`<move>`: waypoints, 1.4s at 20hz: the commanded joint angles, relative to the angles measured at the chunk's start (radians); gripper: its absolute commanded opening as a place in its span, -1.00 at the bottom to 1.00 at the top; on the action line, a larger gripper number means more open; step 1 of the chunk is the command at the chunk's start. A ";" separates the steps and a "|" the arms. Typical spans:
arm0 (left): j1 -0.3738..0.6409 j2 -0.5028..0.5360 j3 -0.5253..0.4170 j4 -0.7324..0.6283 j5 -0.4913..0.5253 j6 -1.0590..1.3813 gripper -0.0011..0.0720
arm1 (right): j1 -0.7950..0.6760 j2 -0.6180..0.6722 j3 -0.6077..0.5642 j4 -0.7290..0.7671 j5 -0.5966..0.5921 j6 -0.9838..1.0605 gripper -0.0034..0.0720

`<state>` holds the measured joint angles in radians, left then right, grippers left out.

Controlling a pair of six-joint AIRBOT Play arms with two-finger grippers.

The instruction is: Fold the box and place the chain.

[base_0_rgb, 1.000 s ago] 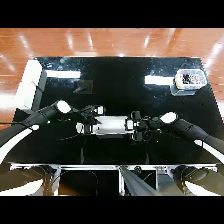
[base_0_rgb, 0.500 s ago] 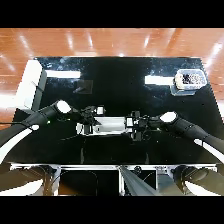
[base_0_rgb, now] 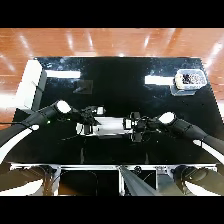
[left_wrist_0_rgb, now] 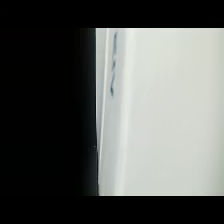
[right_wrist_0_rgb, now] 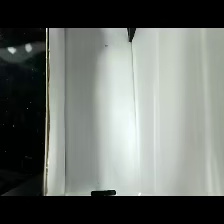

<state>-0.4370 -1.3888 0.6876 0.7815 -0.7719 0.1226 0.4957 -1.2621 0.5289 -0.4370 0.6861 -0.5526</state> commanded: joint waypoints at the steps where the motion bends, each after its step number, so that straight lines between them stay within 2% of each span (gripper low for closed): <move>1: -0.001 0.000 0.000 0.000 0.001 0.000 -0.91 | 0.010 -0.002 0.001 -0.010 -0.024 0.019 0.93; 5: -0.001 0.000 0.000 0.000 0.001 0.000 -0.91 | 0.028 -0.005 0.001 -0.013 -0.068 0.045 0.92; 20: -0.001 0.000 0.000 0.000 0.001 0.000 -0.91 | 0.028 -0.007 0.003 -0.013 -0.071 0.051 0.92; 22: -0.001 0.000 0.000 0.000 0.001 0.000 -0.91 | 0.028 -0.007 0.003 -0.013 -0.070 0.051 0.71; 28: -0.001 0.000 0.000 0.000 0.001 0.000 -0.91 | 0.028 -0.007 0.003 -0.013 -0.071 0.051 0.71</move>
<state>-0.4370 -1.3888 0.6876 0.7811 -0.7719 0.1219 0.5224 -1.2690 0.5308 -0.4507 0.6159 -0.5014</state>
